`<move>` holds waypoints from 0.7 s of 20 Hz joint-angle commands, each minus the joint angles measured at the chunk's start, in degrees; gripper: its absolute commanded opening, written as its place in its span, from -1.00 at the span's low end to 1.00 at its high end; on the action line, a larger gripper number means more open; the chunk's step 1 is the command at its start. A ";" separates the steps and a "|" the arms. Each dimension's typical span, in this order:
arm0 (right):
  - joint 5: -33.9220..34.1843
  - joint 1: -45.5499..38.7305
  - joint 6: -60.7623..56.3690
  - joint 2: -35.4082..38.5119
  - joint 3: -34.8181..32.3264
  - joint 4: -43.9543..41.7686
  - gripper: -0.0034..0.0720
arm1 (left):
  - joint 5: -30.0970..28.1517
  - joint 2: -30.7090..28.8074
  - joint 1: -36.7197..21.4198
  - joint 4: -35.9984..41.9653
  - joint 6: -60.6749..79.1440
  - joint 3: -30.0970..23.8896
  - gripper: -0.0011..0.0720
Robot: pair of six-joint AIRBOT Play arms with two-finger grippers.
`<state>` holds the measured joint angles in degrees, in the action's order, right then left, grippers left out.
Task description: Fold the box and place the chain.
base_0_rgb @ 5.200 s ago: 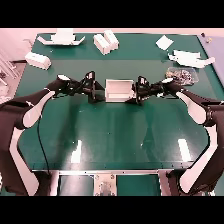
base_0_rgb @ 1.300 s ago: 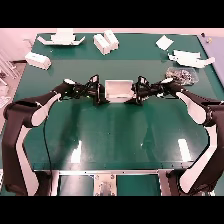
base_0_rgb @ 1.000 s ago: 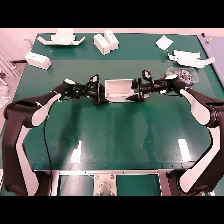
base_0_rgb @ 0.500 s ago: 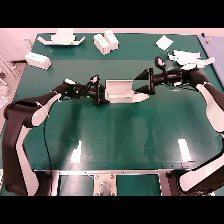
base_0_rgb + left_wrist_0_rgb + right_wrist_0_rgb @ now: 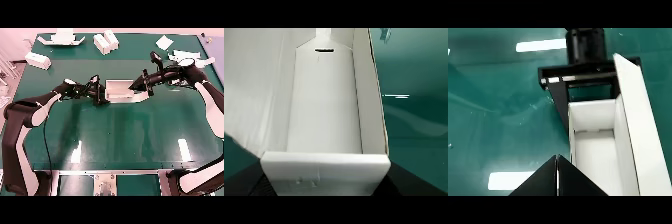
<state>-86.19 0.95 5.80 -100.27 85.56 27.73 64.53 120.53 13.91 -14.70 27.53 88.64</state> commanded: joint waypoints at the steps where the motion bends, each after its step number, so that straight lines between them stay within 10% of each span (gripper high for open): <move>1: 5.35 2.19 -0.66 -0.74 0.04 -0.31 -0.88 | -0.02 -0.04 -0.02 0.02 -0.04 -0.02 0.50; 14: 20.00 1.68 6.40 -6.93 4.61 -4.00 -0.89 | 0.02 -0.04 -0.02 0.04 -0.04 -0.02 0.50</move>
<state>-67.99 2.92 11.29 -105.65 87.81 24.40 64.55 120.53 13.91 -14.68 27.42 88.64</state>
